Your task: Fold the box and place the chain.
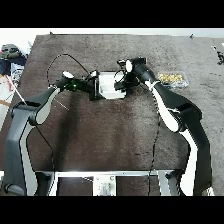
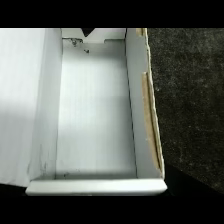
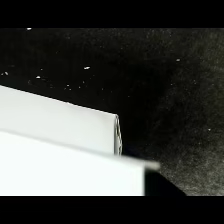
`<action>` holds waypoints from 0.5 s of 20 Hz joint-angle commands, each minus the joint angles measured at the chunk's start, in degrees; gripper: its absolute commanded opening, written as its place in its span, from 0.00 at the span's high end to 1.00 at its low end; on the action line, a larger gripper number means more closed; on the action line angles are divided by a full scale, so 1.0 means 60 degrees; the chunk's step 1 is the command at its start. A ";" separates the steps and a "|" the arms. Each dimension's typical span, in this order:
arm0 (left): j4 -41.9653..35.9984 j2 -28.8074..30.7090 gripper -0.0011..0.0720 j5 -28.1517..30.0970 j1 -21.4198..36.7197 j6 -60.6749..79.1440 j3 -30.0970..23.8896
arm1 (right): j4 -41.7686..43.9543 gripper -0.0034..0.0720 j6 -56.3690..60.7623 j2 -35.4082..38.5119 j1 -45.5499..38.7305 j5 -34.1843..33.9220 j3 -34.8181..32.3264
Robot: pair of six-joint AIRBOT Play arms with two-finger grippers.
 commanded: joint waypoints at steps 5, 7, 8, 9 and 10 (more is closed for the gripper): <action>0.0011 -0.0004 0.34 -0.0004 0.0004 0.0022 0.0000 | -0.0055 0.75 0.0426 -0.0080 -0.0004 -0.0240 -0.0098; 0.0007 -0.0004 0.34 -0.0004 0.0004 0.0022 0.0000 | -0.0197 0.84 0.0517 -0.0084 0.0015 -0.0211 -0.0098; 0.0007 -0.0004 0.34 -0.0004 0.0004 0.0022 0.0000 | -0.0226 0.90 0.0525 -0.0080 0.0018 -0.0222 -0.0098; 0.0007 -0.0004 0.34 -0.0004 0.0004 0.0022 0.0000 | -0.0248 0.91 0.0550 -0.0080 0.0018 -0.0215 -0.0098; 0.0007 -0.0004 0.34 -0.0004 0.0004 0.0022 0.0000 | -0.0306 0.91 0.0601 -0.0080 0.0018 -0.0219 -0.0098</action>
